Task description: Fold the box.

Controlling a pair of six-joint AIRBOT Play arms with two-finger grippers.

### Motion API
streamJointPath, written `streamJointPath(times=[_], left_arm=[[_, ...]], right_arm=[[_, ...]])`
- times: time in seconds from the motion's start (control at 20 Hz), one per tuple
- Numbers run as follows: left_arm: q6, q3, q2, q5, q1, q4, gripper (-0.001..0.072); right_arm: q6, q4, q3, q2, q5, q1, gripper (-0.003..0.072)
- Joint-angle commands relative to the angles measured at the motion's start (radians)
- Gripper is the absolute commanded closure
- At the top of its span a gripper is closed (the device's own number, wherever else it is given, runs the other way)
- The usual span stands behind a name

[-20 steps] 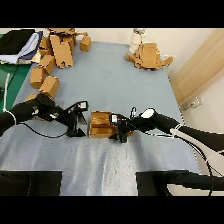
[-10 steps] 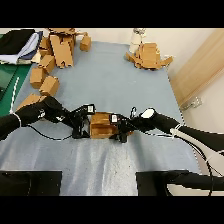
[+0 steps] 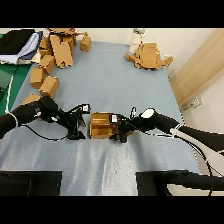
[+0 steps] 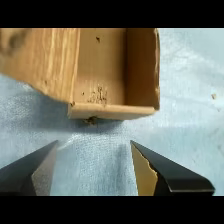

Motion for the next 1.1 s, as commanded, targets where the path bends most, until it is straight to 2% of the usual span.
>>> streamJointPath(times=[0.0, 0.1, 0.2, 0.45, 0.6, 0.85, 1.05], left_arm=[[0.199, -0.083, 0.032, -0.022, 0.038, -0.106, 0.0019], [0.286, -0.139, 0.084, 0.0, 0.039, -0.23, 0.0018], [0.304, -0.173, 0.114, 0.092, 0.035, -0.315, 0.0018], [0.304, -0.173, 0.114, 0.301, -0.082, -0.287, 0.0018], [0.304, -0.173, 0.114, 0.307, -0.142, -0.282, 0.0018], [0.288, -0.172, 0.114, 0.322, -0.138, -0.285, 0.0018], [0.272, -0.161, 0.114, 0.227, -0.138, -0.29, 0.0018]], right_arm=[[0.0, 0.0, 0.0, -0.001, 0.0, 0.001, 0.0156], [0.0, 0.0, 0.0, -0.001, 0.0, 0.001, 0.0156], [0.0, 0.0, 0.0, -0.001, 0.0, 0.001, 0.0156], [0.0, 0.0, 0.0, -0.001, 0.0, 0.001, 0.0156], [0.0, 0.0, 0.0, -0.001, 0.0, 0.001, 0.0156], [0.0, 0.0, 0.0, -0.001, 0.0, 0.0, 0.0156], [0.0, 0.0, 0.0, -0.001, -0.011, 0.0, 0.0156]])
